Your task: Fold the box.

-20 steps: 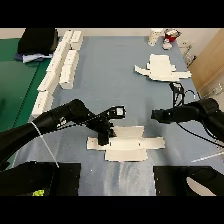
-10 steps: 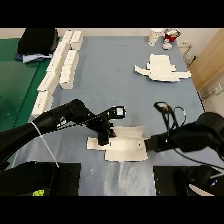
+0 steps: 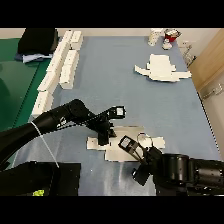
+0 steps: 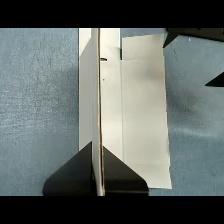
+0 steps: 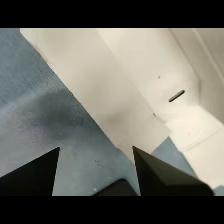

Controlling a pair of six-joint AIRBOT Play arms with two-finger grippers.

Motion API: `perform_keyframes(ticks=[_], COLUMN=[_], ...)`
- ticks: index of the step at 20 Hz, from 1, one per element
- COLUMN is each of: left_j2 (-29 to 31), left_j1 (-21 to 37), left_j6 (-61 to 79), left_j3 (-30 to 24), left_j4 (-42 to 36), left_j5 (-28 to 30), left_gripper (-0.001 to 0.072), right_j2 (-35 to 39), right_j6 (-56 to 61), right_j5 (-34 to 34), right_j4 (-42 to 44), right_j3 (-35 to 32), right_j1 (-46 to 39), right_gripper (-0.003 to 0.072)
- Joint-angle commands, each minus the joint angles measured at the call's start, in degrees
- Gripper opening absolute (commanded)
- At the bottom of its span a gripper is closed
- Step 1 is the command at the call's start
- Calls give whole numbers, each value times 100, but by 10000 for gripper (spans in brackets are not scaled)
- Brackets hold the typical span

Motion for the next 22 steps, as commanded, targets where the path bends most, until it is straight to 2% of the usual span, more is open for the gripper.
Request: perform_keyframes(ticks=[1, 5, 8, 15, 22], left_j2=[0, 0, 0, 0, 0], left_j1=[0, 0, 0, 0, 0], left_j6=[0, 0, 0, 2, 0], left_j3=[0, 0, 0, 0, 0], left_j4=[2, 2, 2, 2, 2], left_j5=[0, 0, 0, 0, 0], left_gripper=[16, 15, 16, 16, 16], right_j2=[-527, -844, -817, 162, 229], right_j6=[-809, -914, -74, 345, 153], right_j5=[173, 431, 470, 68, -7], right_j4=[-695, -1318, -1862, -1886, -1810], right_j3=[-15, -15, 2, 2, -17], right_j1=[262, 254, 61, -66, -579], right_gripper=[714, 714, 714, 714, 716])
